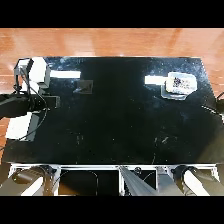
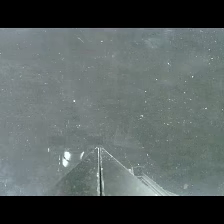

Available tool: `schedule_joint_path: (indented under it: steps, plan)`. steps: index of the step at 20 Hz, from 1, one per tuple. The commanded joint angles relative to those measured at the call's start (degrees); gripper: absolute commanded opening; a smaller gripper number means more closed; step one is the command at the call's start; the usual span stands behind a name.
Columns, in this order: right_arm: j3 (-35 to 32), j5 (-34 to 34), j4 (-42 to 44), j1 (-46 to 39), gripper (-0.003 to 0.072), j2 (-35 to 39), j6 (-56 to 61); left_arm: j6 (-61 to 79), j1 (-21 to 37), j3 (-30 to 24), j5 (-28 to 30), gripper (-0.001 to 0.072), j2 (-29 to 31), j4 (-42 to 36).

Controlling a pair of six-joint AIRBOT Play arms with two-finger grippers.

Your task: Fold the box and place the chain.

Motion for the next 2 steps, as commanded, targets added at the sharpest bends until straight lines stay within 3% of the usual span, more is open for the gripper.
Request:
schedule_joint_path:
  steps: [1,2]
  plan:
    - [0.0,0.0,0.0,0.0,0.0031,0.0,0.0,0.0,0.0,0.0,0.0,0.0022,0.0,0.0]
    - [0.0,0.0,0.0,0.0,0.0031,0.0,0.0,0.0,0.0,0.0,0.0,0.0022,0.0,0.0]
